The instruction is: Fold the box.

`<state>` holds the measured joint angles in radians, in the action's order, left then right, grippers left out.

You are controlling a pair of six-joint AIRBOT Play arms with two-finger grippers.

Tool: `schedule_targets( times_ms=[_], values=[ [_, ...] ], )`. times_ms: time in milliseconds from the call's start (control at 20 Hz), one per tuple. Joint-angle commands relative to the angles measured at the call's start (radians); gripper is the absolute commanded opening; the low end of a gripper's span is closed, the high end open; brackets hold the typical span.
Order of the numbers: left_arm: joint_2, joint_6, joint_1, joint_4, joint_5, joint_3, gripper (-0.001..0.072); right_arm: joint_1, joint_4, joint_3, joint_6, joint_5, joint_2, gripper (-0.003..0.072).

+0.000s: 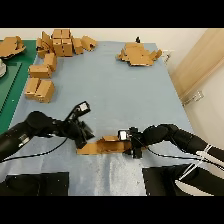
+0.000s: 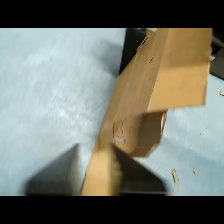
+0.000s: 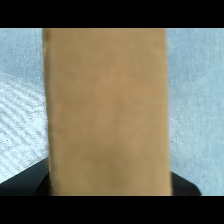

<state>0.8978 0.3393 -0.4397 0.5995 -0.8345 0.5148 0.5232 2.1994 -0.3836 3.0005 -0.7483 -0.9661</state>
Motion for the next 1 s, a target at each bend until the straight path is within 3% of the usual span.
schedule_targets(
  times_ms=[0,150,300,400,650,950],
  values=[
    [-0.114,0.482,0.03,0.16,-0.139,-0.009,0.0009,0.0,0.0,0.001,0.0,-0.002,0.0,0.0491],
    [-0.067,0.626,-0.062,-0.032,-0.167,-0.029,0.0009,0.001,0.0,0.001,0.0,-0.002,0.0,0.0491],
    [0.047,0.64,-0.182,-0.227,-0.035,-0.01,0.0009,0.0,0.0,0.001,0.0,-0.002,0.0,0.0491],
    [0.131,0.631,-0.194,-0.318,0.041,0.035,0.0009,0.001,0.0,0.001,0.0,-0.002,0.0,0.0491],
    [0.338,0.574,-0.141,-0.362,0.128,0.161,0.0009,0.001,0.0,0.001,0.0,-0.002,0.0,0.0491],
    [0.52,0.576,-0.109,-0.34,0.015,0.199,0.0008,0.0,0.0,0.001,0.0,-0.002,0.0,0.0491]
  ],
)
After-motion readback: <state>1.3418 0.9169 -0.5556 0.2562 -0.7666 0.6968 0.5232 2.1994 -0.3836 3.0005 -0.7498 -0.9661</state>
